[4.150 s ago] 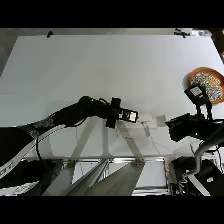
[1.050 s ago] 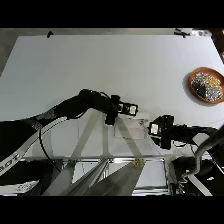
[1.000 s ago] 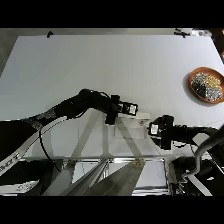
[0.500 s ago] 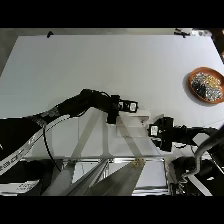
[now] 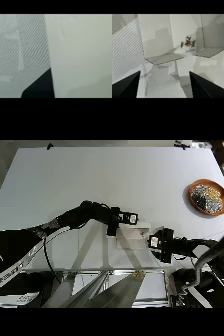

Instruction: Fold the box and place the chain.

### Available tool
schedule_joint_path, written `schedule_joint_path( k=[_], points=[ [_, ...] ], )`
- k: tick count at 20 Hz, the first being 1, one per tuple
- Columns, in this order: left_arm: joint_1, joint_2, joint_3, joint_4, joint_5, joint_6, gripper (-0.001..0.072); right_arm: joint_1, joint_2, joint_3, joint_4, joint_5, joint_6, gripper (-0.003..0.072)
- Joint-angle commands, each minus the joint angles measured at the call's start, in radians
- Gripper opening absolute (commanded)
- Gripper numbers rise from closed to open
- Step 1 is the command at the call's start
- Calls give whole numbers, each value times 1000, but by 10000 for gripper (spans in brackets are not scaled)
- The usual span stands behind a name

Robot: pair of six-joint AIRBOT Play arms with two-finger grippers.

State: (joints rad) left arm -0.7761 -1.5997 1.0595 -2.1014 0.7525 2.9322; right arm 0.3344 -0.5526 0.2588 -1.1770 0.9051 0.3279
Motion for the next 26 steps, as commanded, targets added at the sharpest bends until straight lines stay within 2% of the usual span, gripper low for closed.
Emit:
schedule_joint_path(
  k=[1, 6, 26],
  points=[
    [-1, 0, -1, 17, 42, -35, 6, 0, -1, -1, 0, -12, 15, 683],
    [-1, 1, -1, 87, 52, -156, 5, 0, -1, -1, 0, -11, 15, 683],
    [-17, 14, 0, 132, 48, -158, 8, 0, -1, -1, 0, -8, 15, 683]
  ],
)
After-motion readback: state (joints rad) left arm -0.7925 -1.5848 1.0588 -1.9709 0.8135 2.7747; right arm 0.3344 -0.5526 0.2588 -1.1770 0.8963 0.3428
